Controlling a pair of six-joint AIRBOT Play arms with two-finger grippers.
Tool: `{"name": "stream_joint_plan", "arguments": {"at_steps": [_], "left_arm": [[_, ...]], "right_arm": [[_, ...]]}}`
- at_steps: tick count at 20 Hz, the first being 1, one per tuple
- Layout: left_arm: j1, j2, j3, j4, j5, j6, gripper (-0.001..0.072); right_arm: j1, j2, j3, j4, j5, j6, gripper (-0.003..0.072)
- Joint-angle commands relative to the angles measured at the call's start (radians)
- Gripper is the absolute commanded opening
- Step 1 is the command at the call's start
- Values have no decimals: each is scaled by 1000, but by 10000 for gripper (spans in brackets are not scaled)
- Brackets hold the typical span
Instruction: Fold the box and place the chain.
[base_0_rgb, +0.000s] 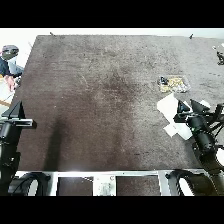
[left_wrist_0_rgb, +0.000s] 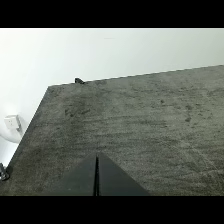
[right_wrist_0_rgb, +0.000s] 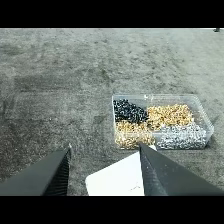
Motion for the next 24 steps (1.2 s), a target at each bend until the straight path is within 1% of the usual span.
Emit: {"name": "stream_joint_plan", "arguments": {"at_steps": [1, 6, 9, 12, 14, 15, 16, 17, 19, 20, 24], "left_arm": [[0, -1, 0, 0, 0, 0, 12], [0, -1, 0, 0, 0, 0, 12], [0, -1, 0, 0, 0, 0, 12], [0, -1, 0, 0, 0, 0, 12], [0, -1, 0, 0, 0, 0, 12], [0, -1, 0, 0, 0, 0, 12], [0, 0, 0, 0, 0, 0, 12], [0, -1, 0, 0, 0, 0, 12], [0, -1, 0, 0, 0, 0, 12], [0, -1, 0, 0, 0, 0, 12], [0, -1, 0, 0, 0, 0, 12]], "right_arm": [[0, 1, 1, 0, 2, 0, 477], [0, 1, 14, -19, 2, -5, 478], [0, -26, 102, -47, -4, -8, 478], [0, -143, 237, -48, -30, -8, 479], [-14, -258, 341, -47, -33, -7, 479], [-40, -326, 397, -42, -8, -3, 478], [-80, -391, 449, -40, 43, 11, 478], [-134, -455, 499, -41, 120, 47, 478], [-286, -594, 600, -80, 350, 135, 477], [-359, -656, 648, -148, 453, 206, 477], [-625, -907, 909, -620, 861, 607, 477]]}}
